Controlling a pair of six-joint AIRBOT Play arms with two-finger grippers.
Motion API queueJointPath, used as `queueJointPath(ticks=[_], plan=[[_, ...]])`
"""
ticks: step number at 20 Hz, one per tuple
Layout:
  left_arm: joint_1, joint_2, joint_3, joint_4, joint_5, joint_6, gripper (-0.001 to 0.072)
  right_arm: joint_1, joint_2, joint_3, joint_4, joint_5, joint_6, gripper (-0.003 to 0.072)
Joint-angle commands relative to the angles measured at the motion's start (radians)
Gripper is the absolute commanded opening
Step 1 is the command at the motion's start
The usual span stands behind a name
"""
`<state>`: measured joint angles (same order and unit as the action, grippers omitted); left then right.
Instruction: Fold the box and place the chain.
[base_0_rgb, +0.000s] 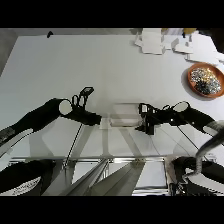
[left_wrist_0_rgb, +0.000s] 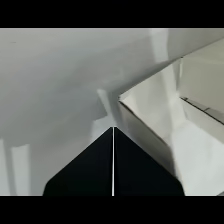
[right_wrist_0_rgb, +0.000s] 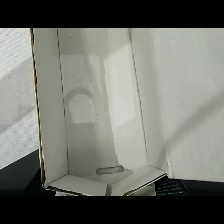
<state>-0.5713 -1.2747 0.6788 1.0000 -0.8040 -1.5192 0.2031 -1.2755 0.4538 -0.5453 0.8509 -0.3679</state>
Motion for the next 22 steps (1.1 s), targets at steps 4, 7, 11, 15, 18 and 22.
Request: queueJointPath(ticks=[4, 7, 11, 15, 18, 22], plan=[[-0.026, -0.006, 0.005, -0.166, -0.001, 0.061, 0.0005, 0.0, 0.001, 0.001, 0.0, 0.0, 0.0, 0.0338], [-0.036, 0.02, 0.013, -0.183, 0.001, 0.061, 0.0007, 0.0, 0.001, 0.001, 0.0, 0.0, 0.0, 0.0338], [-0.045, 0.05, 0.013, -0.193, 0.008, 0.06, 0.005, 0.0, 0.001, 0.001, 0.0, 0.0, 0.0, 0.0338], [-0.072, 0.05, 0.028, -0.218, 0.031, 0.061, 0.0091, 0.0, 0.001, 0.001, 0.0, 0.0, 0.0, 0.0338], [-0.079, 0.05, 0.041, -0.223, 0.038, 0.061, 0.0157, 0.0, 0.001, 0.001, 0.0, 0.0, 0.0, 0.0338], [-0.079, 0.049, 0.041, -0.226, 0.037, 0.06, 0.0174, 0.0, 0.001, 0.001, 0.0, 0.0, 0.0, 0.0338]])
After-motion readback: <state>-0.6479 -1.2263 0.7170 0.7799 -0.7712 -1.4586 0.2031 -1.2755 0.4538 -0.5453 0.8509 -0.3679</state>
